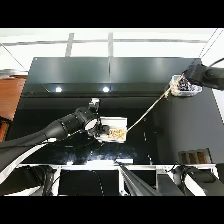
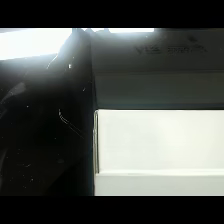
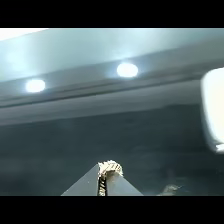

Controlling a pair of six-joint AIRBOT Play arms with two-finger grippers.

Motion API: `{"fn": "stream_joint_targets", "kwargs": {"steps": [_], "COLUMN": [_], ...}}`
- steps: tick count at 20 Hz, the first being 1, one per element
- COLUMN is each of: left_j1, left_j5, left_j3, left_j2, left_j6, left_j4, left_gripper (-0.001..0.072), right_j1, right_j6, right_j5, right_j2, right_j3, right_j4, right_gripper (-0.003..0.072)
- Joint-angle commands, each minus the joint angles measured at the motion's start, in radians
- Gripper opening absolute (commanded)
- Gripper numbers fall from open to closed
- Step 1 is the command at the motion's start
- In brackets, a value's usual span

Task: Fold the box and place the chain.

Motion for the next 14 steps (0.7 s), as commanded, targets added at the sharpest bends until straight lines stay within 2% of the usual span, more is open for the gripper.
{"fn": "stream_joint_targets", "kwargs": {"steps": [1, 2, 5, 10, 14], "left_j1": [0.0, 0.0, 0.0, 0.0, 0.0], "left_j5": [0.001, 0.001, 0.001, 0.001, 0.001], "left_j3": [0.0, 0.0, 0.0, 0.0, 0.0], "left_j2": [-0.001, -0.001, -0.001, -0.001, -0.001], "left_j6": [0.003, 0.003, 0.003, 0.003, 0.003], "left_j4": [0.0, 0.0, 0.0, 0.0, 0.0], "left_gripper": [0.0031, 0.003, 0.003, 0.0031, 0.0031], "right_j1": [0.0, 0.015, 0.129, 0.356, 0.39], "right_j6": [-0.142, -0.166, -0.167, -0.153, -0.198], "right_j5": [0.234, 0.282, 0.267, 0.089, -0.058], "right_j2": [0.1, 0.1, 0.1, 0.1, 0.1], "right_j3": [0.0, 0.0, 0.0, 0.0, 0.0], "right_j4": [0.28, 0.342, 0.421, 0.501, 0.651], "right_gripper": [0.0021, 0.0021, 0.0021, 0.0021, 0.002]}}
